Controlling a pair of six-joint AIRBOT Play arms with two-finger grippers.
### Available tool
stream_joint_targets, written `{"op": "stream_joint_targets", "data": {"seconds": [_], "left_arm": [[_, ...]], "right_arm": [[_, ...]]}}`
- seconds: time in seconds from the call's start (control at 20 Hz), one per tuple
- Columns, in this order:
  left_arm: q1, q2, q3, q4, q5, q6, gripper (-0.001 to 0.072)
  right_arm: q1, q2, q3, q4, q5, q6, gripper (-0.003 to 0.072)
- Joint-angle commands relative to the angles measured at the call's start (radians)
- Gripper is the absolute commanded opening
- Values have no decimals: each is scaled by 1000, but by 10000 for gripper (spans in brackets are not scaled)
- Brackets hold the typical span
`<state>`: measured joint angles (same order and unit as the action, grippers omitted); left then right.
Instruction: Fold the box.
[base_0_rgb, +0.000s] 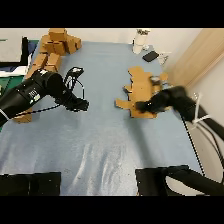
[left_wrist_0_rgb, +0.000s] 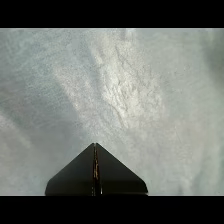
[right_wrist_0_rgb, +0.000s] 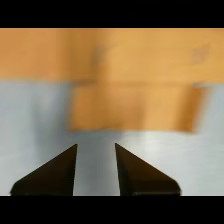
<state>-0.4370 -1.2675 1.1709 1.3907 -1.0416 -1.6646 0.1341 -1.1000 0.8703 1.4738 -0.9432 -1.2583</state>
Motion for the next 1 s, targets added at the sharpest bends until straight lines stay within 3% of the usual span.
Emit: {"op": "stream_joint_targets", "data": {"seconds": [0.0, 0.15, 0.3, 0.55, 0.95], "left_arm": [[1, -5, 0, 0, 23, -1, 12], [2, -7, -1, 0, 29, -2, 12], [2, -10, -1, -3, 29, -4, 12], [2, -33, 0, -51, 29, -4, 13], [2, -55, 0, -113, 32, -4, 13]], "right_arm": [[-369, -45, 94, -67, 19, -179, 383], [-653, -171, 141, 201, 47, -502, 384], [-771, -298, 187, 426, 56, -684, 384], [-747, -451, 270, 605, -43, -935, 384], [-673, -517, 332, 666, -118, -969, 332]]}}
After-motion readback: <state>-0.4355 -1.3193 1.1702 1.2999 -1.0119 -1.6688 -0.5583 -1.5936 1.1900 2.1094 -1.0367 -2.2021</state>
